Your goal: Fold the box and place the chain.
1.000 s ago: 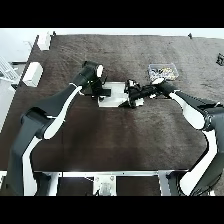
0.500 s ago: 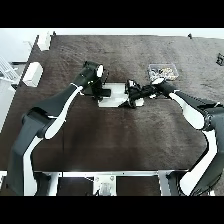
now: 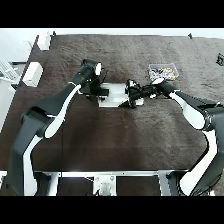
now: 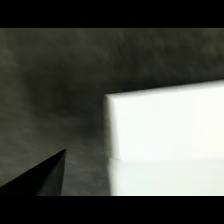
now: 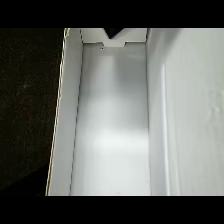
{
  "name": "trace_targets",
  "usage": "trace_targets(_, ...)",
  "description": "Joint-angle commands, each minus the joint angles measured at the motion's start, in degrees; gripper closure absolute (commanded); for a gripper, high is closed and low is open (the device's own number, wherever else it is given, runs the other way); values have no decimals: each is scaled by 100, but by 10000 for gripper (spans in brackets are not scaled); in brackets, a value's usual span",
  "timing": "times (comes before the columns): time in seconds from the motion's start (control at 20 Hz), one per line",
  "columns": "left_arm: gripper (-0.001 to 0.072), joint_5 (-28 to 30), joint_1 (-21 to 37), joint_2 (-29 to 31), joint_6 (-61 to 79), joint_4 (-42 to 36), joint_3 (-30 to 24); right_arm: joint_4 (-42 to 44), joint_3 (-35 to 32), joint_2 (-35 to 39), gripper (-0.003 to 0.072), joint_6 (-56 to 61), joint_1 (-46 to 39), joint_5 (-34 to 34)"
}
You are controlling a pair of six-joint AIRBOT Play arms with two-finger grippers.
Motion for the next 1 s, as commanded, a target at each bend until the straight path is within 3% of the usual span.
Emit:
trace_targets(0.0, 210, -133, 22, 157, 168, -114, 52, 2, 0, -2, 133, 11, 2, 7)
trace_targets(0.35, 210, -566, 299, 1130, 1082, -219, 4, 2, 0, -2, 134, 11, 2, 7)
trace_targets(0.6, 211, -278, 1198, 1497, 4168, -2131, -354, 2, 0, -2, 134, 11, 2, 7)
trace_targets(0.8, 212, -234, 1703, 1467, 5528, -2365, -1095, 2, 0, -2, 134, 11, 2, 7)
trace_targets(0.9, 353, 317, 1781, 1464, 6242, -2382, -1530, 2, 0, -2, 133, 11, 2, 7)
trace_targets(0.95, 291, 859, 1781, 1464, 6955, -2424, -1829, 2, 0, -2, 133, 11, 2, 7)
